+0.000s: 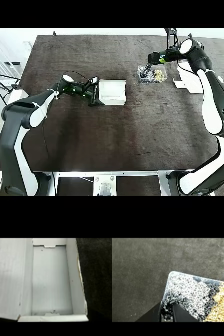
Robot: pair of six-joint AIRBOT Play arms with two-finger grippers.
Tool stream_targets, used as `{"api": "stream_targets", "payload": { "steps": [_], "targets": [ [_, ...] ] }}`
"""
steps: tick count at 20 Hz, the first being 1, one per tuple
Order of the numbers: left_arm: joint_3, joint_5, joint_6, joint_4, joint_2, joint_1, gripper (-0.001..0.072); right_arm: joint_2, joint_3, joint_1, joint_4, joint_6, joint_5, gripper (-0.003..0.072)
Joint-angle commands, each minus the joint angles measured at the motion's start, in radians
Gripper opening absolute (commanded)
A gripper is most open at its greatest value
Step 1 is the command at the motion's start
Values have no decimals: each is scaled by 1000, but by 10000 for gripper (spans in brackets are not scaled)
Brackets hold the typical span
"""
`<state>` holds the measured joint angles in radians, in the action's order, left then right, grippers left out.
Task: Fold the box and place the chain.
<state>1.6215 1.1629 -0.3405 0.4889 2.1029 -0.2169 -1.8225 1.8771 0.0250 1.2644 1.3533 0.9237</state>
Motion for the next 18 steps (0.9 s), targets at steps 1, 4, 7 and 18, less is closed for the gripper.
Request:
{"api": "stream_targets", "payload": {
  "steps": [1,4,7,18],
  "targets": [
    [0,0,0,0,0,0,350,13,2,0,0,-13,27,15],
    [0,0,0,0,0,0,350,72,2,4,0,-24,47,15],
    [0,0,0,0,0,0,350,190,2,13,0,-31,47,15],
    [0,0,0,0,0,0,350,495,2,45,3,-76,110,15]
  ]
}}
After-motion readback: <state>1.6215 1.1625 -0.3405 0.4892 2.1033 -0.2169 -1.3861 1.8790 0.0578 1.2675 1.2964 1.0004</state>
